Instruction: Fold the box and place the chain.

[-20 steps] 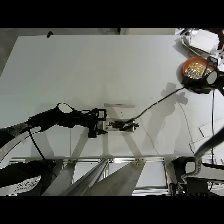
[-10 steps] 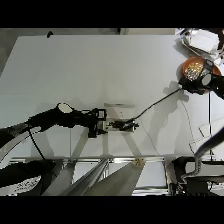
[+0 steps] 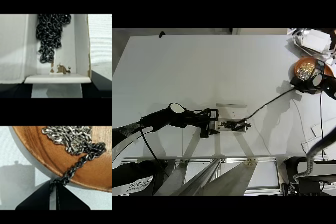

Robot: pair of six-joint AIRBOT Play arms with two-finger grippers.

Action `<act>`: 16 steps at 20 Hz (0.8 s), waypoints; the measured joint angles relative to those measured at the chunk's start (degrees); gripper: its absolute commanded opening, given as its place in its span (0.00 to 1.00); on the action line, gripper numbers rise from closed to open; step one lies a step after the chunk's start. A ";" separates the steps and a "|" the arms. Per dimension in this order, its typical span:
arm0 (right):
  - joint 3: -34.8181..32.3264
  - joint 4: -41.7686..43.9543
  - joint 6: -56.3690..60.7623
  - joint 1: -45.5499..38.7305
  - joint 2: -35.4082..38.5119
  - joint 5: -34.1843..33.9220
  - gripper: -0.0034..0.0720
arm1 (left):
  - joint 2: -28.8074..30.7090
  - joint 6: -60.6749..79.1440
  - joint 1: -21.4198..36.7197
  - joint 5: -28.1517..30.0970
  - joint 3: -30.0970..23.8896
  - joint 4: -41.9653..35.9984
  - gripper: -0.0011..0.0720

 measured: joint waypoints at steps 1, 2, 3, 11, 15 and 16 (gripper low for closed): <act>0.00 -0.02 -0.37 0.00 -0.07 0.02 0.06 | 0.00 0.00 0.02 0.00 0.00 0.00 0.30; 0.00 0.00 -0.70 0.04 0.00 0.00 0.06 | 0.00 0.00 0.00 0.00 0.00 0.00 0.30; -0.07 -0.02 -1.18 0.22 0.35 -0.02 0.06 | 0.00 0.00 0.02 0.00 0.00 -0.02 0.30; -0.11 0.26 -12.76 7.78 15.85 9.88 0.06 | 0.00 0.00 0.02 0.00 0.00 -0.02 0.30; -0.09 0.52 -16.26 16.28 28.15 19.85 0.06 | 0.00 0.00 0.00 -0.02 0.00 -0.02 0.30; -0.11 0.70 -16.70 18.69 30.84 22.10 0.06 | 0.00 0.00 0.02 -0.02 0.00 -0.02 0.30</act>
